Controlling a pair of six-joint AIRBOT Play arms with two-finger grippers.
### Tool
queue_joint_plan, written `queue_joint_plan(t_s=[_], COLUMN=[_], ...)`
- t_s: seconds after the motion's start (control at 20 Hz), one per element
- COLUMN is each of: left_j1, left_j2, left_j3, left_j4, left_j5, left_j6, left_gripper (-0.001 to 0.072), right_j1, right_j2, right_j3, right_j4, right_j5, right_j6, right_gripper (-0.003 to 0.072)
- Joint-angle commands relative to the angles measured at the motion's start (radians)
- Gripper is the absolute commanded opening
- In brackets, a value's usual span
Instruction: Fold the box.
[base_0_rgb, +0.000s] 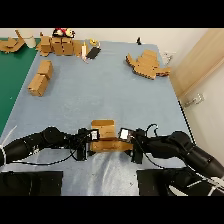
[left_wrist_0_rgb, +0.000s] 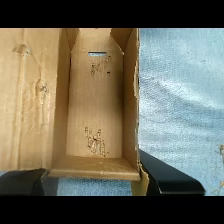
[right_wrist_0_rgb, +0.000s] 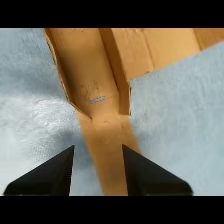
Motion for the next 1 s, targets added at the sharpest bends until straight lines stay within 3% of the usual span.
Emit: queue_joint_plan(t_s=[0.0,0.25,0.55,0.7,0.8,0.9,0.95], left_j1=[0.000,0.000,0.000,0.000,0.000,0.000,0.000], left_j2=[0.000,0.000,0.000,0.000,0.000,0.000,0.000], left_j3=[0.001,0.001,0.001,0.001,0.001,0.001,0.001], left_j4=[0.000,0.000,0.000,0.000,0.000,0.000,0.000], left_j5=[0.000,0.001,0.000,0.000,0.000,0.000,0.000], left_j6=[0.000,0.000,0.000,0.000,0.000,0.000,0.000], left_gripper=[0.0494,0.0494,0.0494,0.0494,0.0494,0.0494,0.0494], right_j1=[0.014,0.033,0.035,0.035,0.035,0.035,0.035], right_j2=[-0.102,-0.132,-0.149,-0.149,-0.149,-0.149,-0.149], right_j3=[-0.018,-0.018,-0.017,0.003,0.017,0.024,0.026], right_j4=[0.009,0.009,0.101,0.101,0.101,0.098,0.098], right_j5=[0.174,0.266,0.243,0.175,0.148,0.149,0.151], right_j6=[-0.166,-0.166,-0.180,-0.183,-0.183,-0.183,-0.190], right_gripper=[0.0445,0.0445,0.0445,0.0440,0.0410,0.0256,0.0254])
